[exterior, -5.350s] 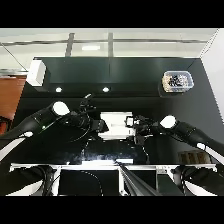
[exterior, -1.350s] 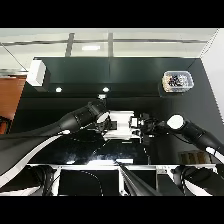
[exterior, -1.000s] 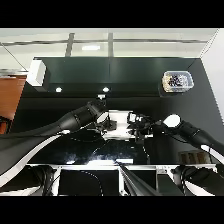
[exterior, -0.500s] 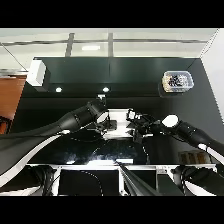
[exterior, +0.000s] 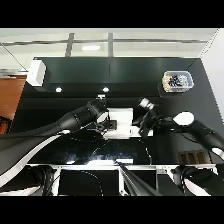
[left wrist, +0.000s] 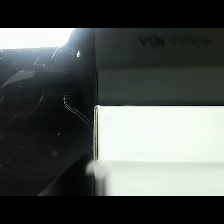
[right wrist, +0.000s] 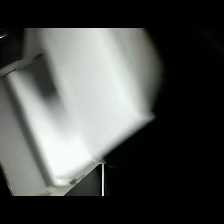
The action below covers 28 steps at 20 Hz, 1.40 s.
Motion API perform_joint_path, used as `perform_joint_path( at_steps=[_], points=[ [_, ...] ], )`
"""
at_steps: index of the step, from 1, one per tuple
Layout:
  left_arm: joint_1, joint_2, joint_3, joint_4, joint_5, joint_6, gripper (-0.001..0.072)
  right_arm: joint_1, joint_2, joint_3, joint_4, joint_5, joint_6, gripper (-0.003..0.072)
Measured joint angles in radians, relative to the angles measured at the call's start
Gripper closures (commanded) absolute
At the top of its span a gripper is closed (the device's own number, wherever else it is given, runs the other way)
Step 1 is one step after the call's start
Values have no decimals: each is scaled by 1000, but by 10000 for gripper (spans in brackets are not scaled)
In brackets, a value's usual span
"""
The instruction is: Fold the box and place the chain.
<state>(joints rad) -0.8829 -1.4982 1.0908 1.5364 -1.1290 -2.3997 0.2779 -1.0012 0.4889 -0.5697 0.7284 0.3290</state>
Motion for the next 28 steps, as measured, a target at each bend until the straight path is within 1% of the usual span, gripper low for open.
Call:
perform_joint_path(
  at_steps=[2, 4, 6, 8, 10, 14, 16, 18, 19, 20, 21, 22, 28],
  points=[
    [0, 0, 0, -2, -3, 0, 685, -142, 71, -2, -98, 74, 213, 668],
    [0, 0, 0, -3, -4, 0, 685, -286, 111, -21, -164, 117, 435, 669],
    [1, 0, 0, -4, -4, 0, 685, -399, 126, -57, -200, 139, 623, 670],
    [1, 0, 0, -4, -5, -1, 685, -459, 108, -88, -212, 166, 748, 670],
    [1, 0, 0, -4, -5, -1, 685, -465, 55, -105, -184, 201, 784, 670],
    [1, 0, 0, -4, -5, -1, 685, -365, -100, -108, -23, 272, 709, 669],
    [1, 0, 0, -4, -6, -1, 685, -309, -156, -87, 62, 293, 653, 668],
    [1, 0, 0, -4, -6, -1, 685, -276, -187, -53, 100, 307, 619, 665],
    [1, 0, 0, -4, -6, -1, 685, -266, -196, -33, 111, 318, 609, 587],
    [1, 0, 0, -4, -6, -2, 685, -259, -203, -14, 118, 329, 601, 369],
    [1, 0, 0, -4, -6, -2, 685, -254, -208, 5, 123, 341, 594, 191],
    [1, 0, 0, -4, -6, -2, 685, -249, -211, 21, 127, 351, 588, 116],
    [1, 0, 0, -4, -7, -3, 685, -207, -219, 64, 140, 404, 590, 114]
  ],
)
